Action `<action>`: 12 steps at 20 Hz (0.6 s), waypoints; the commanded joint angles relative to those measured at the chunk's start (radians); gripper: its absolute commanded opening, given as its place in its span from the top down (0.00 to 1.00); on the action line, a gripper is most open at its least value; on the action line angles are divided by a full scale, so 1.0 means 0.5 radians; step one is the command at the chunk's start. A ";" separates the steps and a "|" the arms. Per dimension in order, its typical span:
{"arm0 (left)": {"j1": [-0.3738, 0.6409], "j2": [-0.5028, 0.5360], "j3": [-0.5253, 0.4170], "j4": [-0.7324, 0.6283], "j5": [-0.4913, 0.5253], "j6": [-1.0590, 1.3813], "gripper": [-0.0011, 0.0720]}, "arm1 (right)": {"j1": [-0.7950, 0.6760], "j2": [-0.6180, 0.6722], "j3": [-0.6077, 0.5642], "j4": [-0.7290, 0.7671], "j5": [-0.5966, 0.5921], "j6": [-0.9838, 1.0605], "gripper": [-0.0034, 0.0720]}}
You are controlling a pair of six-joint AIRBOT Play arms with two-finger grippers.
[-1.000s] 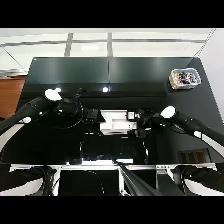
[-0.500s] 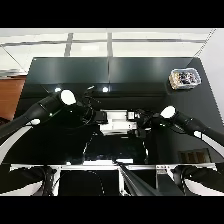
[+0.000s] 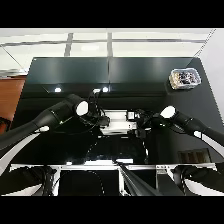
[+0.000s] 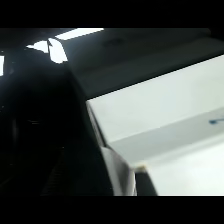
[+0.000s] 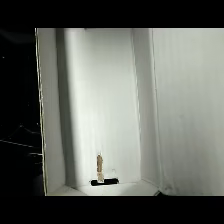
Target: Fold the box and place the chain.
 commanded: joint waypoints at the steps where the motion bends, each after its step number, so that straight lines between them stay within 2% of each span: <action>1: -0.054 -0.040 0.031 0.188 -0.021 -0.206 0.32 | 0.001 -0.001 -0.001 0.000 0.001 0.000 0.77; 7: -0.119 -0.192 0.282 0.201 -0.196 -0.342 0.32 | 0.001 -0.001 -0.001 0.000 0.001 0.000 0.77; 12: -0.168 -0.260 0.293 0.259 -0.185 -0.728 0.32 | 0.001 -0.001 -0.001 0.000 0.002 0.000 0.77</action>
